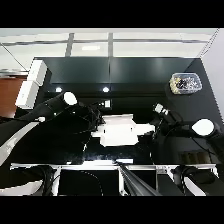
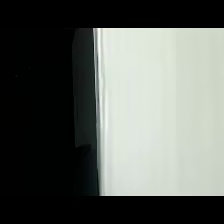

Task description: Fold the box and place the chain.

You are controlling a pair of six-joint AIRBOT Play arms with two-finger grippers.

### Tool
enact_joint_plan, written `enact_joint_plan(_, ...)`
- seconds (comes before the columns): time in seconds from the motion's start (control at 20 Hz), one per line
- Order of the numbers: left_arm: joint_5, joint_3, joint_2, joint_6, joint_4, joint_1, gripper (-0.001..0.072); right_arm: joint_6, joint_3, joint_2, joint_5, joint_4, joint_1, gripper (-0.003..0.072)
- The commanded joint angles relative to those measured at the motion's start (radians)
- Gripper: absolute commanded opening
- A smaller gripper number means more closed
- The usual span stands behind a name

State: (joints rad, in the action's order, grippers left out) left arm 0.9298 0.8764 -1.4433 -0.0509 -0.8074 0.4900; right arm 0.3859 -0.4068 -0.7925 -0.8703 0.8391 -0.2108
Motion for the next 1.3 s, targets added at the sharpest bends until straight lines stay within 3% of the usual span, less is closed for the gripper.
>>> enact_joint_plan(0.0,-0.007,0.000,-0.006,0.006,-0.062,0.021,0.0026,-0.090,0.048,-0.001,0.135,0.005,-0.077,0.0601)
enact_joint_plan(0.7,-0.009,0.002,-0.006,-0.051,-0.093,0.051,0.0026,-0.172,0.048,-0.032,-0.002,0.007,-0.124,0.0601)
enact_joint_plan(1.0,-0.005,0.002,-0.006,-0.051,-0.093,0.051,0.0027,-0.342,0.048,-0.120,0.011,-0.111,-0.227,0.0601)
enact_joint_plan(1.25,-0.005,0.002,-0.006,-0.051,-0.093,0.051,0.0026,-0.349,0.048,-0.134,0.127,-0.153,-0.306,0.0602)
